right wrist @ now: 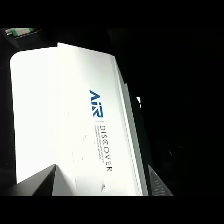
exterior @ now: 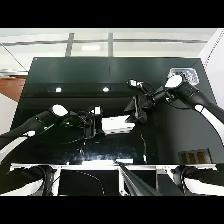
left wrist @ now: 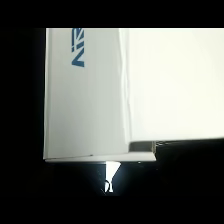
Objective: Fold the box and place the chain.
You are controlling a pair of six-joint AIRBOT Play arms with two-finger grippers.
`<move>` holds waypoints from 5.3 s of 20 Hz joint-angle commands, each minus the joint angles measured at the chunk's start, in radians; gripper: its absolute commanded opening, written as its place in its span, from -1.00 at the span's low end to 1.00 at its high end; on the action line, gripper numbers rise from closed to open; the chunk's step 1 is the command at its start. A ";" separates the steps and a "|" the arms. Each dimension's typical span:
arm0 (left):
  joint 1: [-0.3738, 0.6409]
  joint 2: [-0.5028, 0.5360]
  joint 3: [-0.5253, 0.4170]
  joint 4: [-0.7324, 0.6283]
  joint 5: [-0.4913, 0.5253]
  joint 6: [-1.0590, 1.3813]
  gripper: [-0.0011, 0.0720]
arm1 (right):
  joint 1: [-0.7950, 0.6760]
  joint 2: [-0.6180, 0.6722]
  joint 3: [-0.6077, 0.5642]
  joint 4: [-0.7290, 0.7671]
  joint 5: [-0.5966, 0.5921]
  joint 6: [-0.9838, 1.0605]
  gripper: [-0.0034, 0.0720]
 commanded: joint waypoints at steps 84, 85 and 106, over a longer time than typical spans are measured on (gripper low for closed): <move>0.000 -0.001 0.001 0.000 0.004 -0.002 0.30 | 0.116 0.225 0.021 -0.392 0.028 0.567 0.86; 0.000 -0.001 0.001 0.000 0.004 -0.002 0.30 | 0.116 0.226 0.022 -0.361 0.008 0.502 0.85; 0.000 -0.001 0.001 0.000 0.005 -0.004 0.30 | 0.113 0.155 -0.064 -0.193 -0.040 0.342 -0.87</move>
